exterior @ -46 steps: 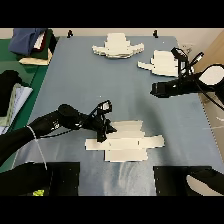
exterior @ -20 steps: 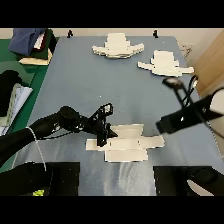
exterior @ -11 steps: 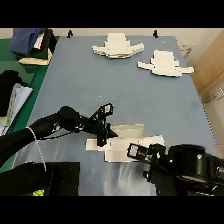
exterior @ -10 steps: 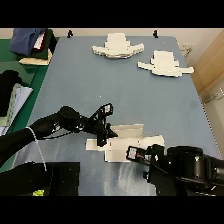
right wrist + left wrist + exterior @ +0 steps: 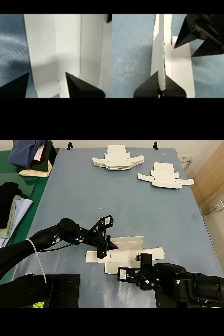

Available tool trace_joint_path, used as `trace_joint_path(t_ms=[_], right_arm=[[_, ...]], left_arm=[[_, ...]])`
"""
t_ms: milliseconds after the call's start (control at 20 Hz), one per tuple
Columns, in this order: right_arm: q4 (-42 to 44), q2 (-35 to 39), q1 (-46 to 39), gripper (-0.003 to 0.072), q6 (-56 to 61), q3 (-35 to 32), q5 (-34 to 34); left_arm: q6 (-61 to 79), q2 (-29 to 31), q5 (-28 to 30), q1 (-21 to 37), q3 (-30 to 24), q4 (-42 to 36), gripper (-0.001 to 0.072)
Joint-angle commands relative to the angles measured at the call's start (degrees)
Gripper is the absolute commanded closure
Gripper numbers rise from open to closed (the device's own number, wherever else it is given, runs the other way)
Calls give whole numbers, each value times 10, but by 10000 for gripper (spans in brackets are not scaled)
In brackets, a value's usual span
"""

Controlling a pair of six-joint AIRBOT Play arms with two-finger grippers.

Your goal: Fold the box.

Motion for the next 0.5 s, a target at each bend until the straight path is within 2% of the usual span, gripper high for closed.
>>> trace_joint_path(t_ms=[0,200,350,450], right_arm=[[-44,9,2,-6,31,19,6],[-85,41,2,-6,76,23,21],[-136,41,2,-7,183,23,66],[-134,42,2,-27,244,23,79]], left_arm=[[0,0,1,0,0,0,692],[0,0,1,0,0,0,693],[0,0,1,0,0,0,692],[0,0,1,0,0,0,692]])
